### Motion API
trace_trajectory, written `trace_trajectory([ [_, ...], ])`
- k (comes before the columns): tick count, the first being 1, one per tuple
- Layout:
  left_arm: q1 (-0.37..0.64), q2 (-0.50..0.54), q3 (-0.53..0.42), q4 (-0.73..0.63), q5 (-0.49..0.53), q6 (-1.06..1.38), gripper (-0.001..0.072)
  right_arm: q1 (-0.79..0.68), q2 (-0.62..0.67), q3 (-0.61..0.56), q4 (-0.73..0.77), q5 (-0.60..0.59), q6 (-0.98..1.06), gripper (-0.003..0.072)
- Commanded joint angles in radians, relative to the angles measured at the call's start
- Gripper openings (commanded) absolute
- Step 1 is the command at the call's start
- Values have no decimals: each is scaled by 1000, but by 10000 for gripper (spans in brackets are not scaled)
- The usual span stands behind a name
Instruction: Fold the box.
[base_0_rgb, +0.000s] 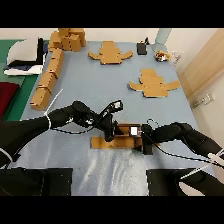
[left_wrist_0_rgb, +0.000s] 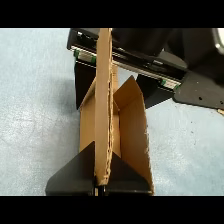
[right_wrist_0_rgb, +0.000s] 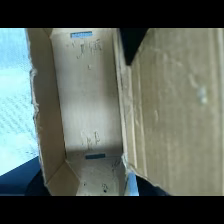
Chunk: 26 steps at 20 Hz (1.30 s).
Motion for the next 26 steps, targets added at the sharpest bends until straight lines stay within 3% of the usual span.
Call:
trace_trajectory([
  [1,2,-5,2,-1,13,0,13,-1,0,-1,-3,-6,16,646],
  [19,7,-15,1,2,38,-2,13,-1,21,-1,-16,-4,79,642],
  [20,7,-15,1,2,41,-2,13,-1,16,-1,-16,-2,79,634],
  [21,7,-15,1,1,45,-4,13,-1,9,-1,-16,-1,79,564],
  [26,6,-15,1,1,44,-5,13,-1,0,-1,-14,7,79,564],
])
